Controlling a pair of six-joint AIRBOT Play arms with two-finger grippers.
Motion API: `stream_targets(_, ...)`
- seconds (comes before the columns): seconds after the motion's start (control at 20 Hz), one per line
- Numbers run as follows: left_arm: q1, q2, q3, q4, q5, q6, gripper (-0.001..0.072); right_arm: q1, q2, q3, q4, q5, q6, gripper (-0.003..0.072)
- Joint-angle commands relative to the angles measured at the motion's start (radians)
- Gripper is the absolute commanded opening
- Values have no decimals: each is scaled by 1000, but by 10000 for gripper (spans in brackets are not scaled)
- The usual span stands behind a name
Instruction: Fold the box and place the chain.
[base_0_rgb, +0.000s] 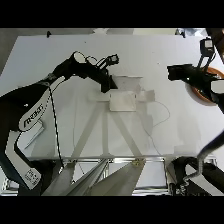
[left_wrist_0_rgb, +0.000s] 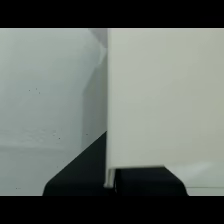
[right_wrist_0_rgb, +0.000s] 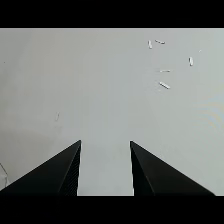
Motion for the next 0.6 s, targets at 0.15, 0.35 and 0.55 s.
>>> stream_targets(0.15, -2, -17, -7, -54, 90, 33, -2, -1, 1, 1, -4, 3, 3, 337)
stream_targets(0.35, -4, -63, -8, -62, 72, 33, -1, -1, -2, 1, -4, 3, 3, 337)
stream_targets(0.55, -3, -75, -7, -62, 33, 90, 0, -1, -2, 1, -5, 3, 3, 337)
